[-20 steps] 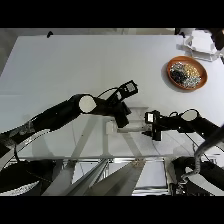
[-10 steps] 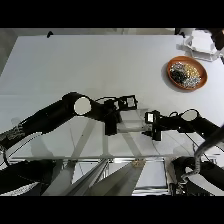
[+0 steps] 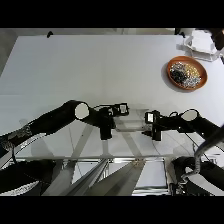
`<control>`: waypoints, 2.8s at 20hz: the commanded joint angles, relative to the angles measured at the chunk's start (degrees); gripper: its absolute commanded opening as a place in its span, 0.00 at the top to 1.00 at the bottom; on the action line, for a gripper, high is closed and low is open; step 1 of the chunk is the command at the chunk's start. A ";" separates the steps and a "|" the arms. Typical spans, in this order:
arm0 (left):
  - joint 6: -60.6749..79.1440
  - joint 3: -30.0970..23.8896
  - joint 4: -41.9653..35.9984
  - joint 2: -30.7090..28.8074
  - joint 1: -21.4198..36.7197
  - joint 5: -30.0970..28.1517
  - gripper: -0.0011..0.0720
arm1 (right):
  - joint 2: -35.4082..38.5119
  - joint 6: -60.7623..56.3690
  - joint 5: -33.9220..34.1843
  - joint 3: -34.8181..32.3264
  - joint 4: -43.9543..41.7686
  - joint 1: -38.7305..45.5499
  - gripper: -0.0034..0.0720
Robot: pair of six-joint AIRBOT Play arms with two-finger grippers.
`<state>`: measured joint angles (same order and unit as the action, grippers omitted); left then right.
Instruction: Fold the box and place the chain.
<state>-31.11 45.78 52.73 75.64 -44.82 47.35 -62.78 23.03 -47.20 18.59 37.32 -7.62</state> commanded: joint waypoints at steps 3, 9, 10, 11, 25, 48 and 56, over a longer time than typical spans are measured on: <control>0.59 -1.77 0.81 -0.20 2.23 -0.17 0.85 | 0.04 -0.02 0.02 -0.02 -0.02 0.00 0.53; 7.06 -1.77 0.85 -3.69 4.04 1.22 0.78 | 0.04 -0.02 0.02 -0.02 -0.02 0.00 0.53; 7.41 -1.77 1.03 -4.42 4.35 1.05 0.78 | 0.04 -0.02 0.04 -0.02 -0.02 0.00 0.53; 7.41 -1.77 1.11 -4.96 4.68 1.09 0.78 | 0.04 -0.02 0.02 -0.02 -0.02 0.00 0.53; 20.70 -1.79 1.36 -1.33 4.66 1.49 0.54 | 0.04 -0.02 0.02 -0.02 -0.02 0.00 0.53; 30.05 -1.79 -4.35 0.70 1.51 -2.75 0.53 | 0.04 -0.02 0.04 -0.02 -0.02 0.00 0.53; 30.03 -1.79 -8.61 1.90 -1.75 -6.86 0.65 | 0.04 -0.02 0.02 -0.02 -0.02 0.00 0.53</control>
<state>-1.37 43.99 46.44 76.86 -45.23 42.96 -62.78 23.00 -47.16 18.59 37.30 -7.60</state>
